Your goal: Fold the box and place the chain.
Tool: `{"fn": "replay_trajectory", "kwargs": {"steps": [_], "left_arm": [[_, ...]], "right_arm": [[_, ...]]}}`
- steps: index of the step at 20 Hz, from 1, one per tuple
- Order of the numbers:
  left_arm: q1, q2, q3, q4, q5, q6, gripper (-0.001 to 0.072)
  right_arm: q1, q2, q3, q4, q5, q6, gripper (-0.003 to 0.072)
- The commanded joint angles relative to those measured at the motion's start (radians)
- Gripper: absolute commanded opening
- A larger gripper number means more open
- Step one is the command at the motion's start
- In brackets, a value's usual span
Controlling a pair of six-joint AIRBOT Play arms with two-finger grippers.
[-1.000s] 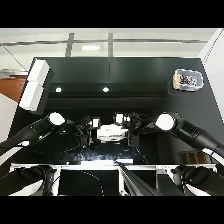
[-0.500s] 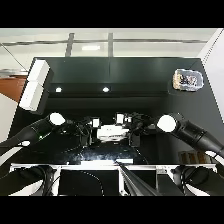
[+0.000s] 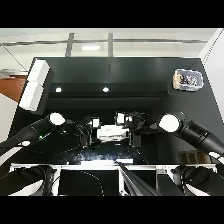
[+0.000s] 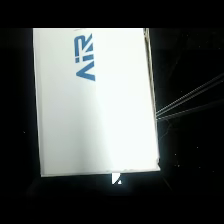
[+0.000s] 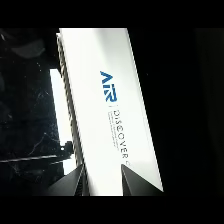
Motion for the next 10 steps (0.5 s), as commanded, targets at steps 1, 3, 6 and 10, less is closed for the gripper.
{"fn": "replay_trajectory", "kwargs": {"steps": [1,3,6,10], "left_arm": [[0.0,0.0,0.0,0.0,0.0,0.0,0.0487],[0.0,0.0,0.0,0.0,0.0,0.0,0.0487],[0.0,0.0,0.0,0.0,0.0,0.0,0.0486],[0.0,0.0,0.0,0.0,0.0,0.0,0.0486]], "right_arm": [[0.0,0.008,0.003,0.009,-0.001,0.0,0.0283],[0.001,0.008,0.003,0.011,-0.015,0.0,0.0518],[0.012,0.003,0.003,0.018,-0.043,0.0,0.0518],[0.087,-0.038,0.003,0.02,-0.13,-0.005,0.0517]]}}
